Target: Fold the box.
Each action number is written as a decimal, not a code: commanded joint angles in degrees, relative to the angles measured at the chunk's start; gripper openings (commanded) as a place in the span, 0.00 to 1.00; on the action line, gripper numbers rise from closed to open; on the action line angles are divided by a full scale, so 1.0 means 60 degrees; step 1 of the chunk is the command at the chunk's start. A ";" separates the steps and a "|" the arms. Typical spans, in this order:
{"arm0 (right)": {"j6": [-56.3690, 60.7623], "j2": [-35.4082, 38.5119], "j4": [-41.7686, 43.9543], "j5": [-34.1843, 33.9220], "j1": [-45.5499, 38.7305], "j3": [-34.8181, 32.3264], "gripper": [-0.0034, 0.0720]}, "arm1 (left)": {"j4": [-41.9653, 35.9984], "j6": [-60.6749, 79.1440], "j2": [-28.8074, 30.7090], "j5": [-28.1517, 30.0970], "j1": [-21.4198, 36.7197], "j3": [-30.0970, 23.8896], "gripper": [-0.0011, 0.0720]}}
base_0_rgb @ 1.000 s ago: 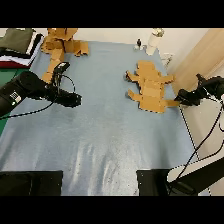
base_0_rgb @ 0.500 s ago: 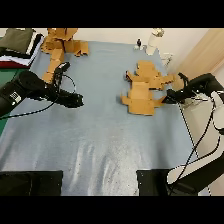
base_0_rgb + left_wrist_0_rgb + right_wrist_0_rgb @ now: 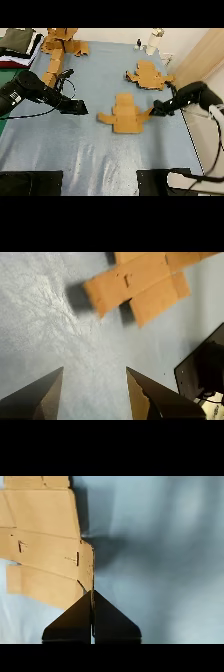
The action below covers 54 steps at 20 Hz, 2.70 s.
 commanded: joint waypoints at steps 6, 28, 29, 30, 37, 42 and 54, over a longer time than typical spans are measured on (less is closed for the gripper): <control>0.0386 0.1592 -0.0164 0.1727 0.1035 -0.2036 0.41 | 0.0018 0.0069 0.0004 -0.0765 0.0004 -0.0004 0.82; -0.2718 0.2251 0.2087 0.3927 0.4488 -0.3162 0.04 | -0.2255 0.1384 -0.1228 -0.0816 0.1865 -0.1494 0.82; -0.2718 0.2328 0.2095 0.3927 0.4543 -0.3213 0.04 | -0.2495 0.1603 -0.1308 -0.0659 0.1865 -0.1599 0.82; -0.2718 0.2357 0.2098 0.3931 0.4597 -0.3235 0.04 | -0.2699 0.1814 -0.1461 -0.0645 0.1832 -0.1632 0.82; -0.2718 0.2357 0.2164 0.3934 0.4652 -0.3242 0.04 | -0.5027 0.3636 -0.3024 0.0026 0.1359 -0.1610 0.82; -0.2703 0.2353 0.2164 0.3920 0.4652 -0.3242 0.04 | -0.6233 0.4790 -0.4113 -0.0117 0.1104 -0.1297 0.82; -0.2612 0.2353 0.2160 0.3963 0.4652 -0.3242 0.04 | -0.6309 0.5574 -0.4211 -0.0525 0.1075 -0.1144 0.42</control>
